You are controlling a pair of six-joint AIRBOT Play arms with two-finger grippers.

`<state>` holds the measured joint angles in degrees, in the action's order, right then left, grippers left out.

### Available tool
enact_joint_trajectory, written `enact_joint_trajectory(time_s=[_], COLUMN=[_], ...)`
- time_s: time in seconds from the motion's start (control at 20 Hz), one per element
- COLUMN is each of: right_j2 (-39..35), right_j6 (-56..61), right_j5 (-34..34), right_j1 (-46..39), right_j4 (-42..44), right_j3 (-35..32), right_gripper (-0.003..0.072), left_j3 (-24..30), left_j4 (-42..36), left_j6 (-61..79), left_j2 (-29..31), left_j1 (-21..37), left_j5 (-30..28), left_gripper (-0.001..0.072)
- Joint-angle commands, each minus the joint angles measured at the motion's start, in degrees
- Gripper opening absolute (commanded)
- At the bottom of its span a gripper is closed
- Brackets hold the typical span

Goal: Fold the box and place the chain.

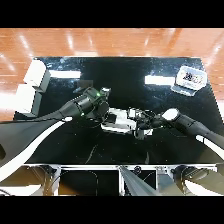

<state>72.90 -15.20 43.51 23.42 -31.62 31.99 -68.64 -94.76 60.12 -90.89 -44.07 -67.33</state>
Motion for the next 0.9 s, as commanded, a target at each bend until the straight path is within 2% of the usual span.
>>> enact_joint_trajectory(time_s=[0.0,0.25,0.3,0.45,0.7,0.85], right_j2=[0.0,-0.11,-0.33,-1.84,-8.15,-10.51], right_j6=[0.02,2.14,2.1,1.95,4.92,6.34], right_j5=[0.0,-0.07,-0.28,-0.66,4.35,5.64], right_j1=[0.04,0.02,-0.09,-1.81,-5.92,-7.96], right_j4=[-0.02,1.14,0.46,-1.68,-1.75,-5.22], right_j3=[-0.02,0.0,0.02,0.13,0.13,0.13], right_gripper=[0.0626,0.0629,0.0718,0.072,0.072,0.072], left_j3=[-0.02,-0.02,-0.02,0.02,0.28,0.57], left_j4=[0.17,-0.37,-0.26,-0.24,1.92,1.9], left_j6=[0.11,-1.01,-3.04,-5.46,-6.32,-5.84], left_j2=[-0.02,0.04,0.11,0.13,1.33,1.55], left_j1=[0.09,0.04,-0.02,0.35,1.16,1.14], left_j5=[-0.2,-1.81,-1.77,-2.49,-4.94,-4.61], left_gripper=[0.0022,0.0021,0.0021,0.0022,0.0022,0.0023])
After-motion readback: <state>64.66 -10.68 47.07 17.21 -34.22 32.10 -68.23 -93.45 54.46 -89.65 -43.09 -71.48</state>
